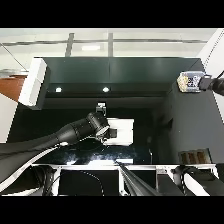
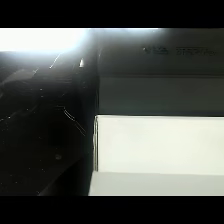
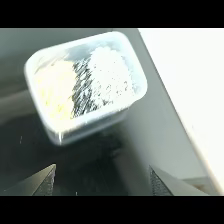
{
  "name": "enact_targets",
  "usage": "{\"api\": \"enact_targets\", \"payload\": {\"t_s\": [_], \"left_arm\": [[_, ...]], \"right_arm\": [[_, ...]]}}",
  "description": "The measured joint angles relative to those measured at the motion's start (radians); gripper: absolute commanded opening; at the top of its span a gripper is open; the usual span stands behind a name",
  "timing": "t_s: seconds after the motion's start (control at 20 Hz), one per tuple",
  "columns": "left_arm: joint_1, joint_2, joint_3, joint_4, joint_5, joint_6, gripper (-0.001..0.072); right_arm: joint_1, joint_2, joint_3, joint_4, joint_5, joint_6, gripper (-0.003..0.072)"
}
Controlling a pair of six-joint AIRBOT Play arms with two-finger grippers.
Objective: Fold the box and place the chain.
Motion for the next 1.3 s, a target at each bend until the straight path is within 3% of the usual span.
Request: {"api": "enact_targets", "payload": {"t_s": [0.15,0.35,0.45,0.5,0.6,0.8,1.1,1.15,1.25,1.3], "left_arm": [[0.000,0.000,0.000,0.000,0.000,0.000,0.0030],[0.000,0.000,0.000,0.000,0.000,0.000,0.0029],[0.000,0.000,0.000,0.000,0.000,0.000,0.0029],[0.000,0.000,0.000,0.000,0.000,0.000,0.0030],[0.000,0.000,0.000,0.000,0.000,0.000,0.0030],[0.000,0.000,0.000,0.000,0.000,0.000,0.0029],[0.000,0.000,0.000,0.000,0.000,0.000,0.0030],[0.000,0.000,0.000,0.000,0.000,0.000,0.0029],[0.000,0.000,0.000,0.000,0.000,0.000,0.0030],[0.000,0.000,0.000,0.000,0.000,0.000,0.0030]], "right_arm": [[-0.138,-0.203,0.157,0.193,-0.021,-0.100,0.0709],[-0.251,-0.491,0.418,0.418,0.105,-0.223,0.0708],[-0.280,-0.602,0.521,0.486,0.156,-0.257,0.0704],[-0.288,-0.650,0.563,0.509,0.174,-0.269,0.0647],[-0.300,-0.727,0.633,0.536,0.192,-0.283,0.0648],[-0.309,-0.831,0.719,0.547,0.199,-0.296,0.0648],[-0.311,-0.902,0.750,0.493,0.180,-0.303,0.0646],[-0.311,-0.909,0.752,0.487,0.179,-0.304,0.0567],[-0.309,-0.921,0.753,0.478,0.171,-0.304,0.0529],[-0.308,-0.924,0.754,0.478,0.165,-0.304,0.0419]]}}
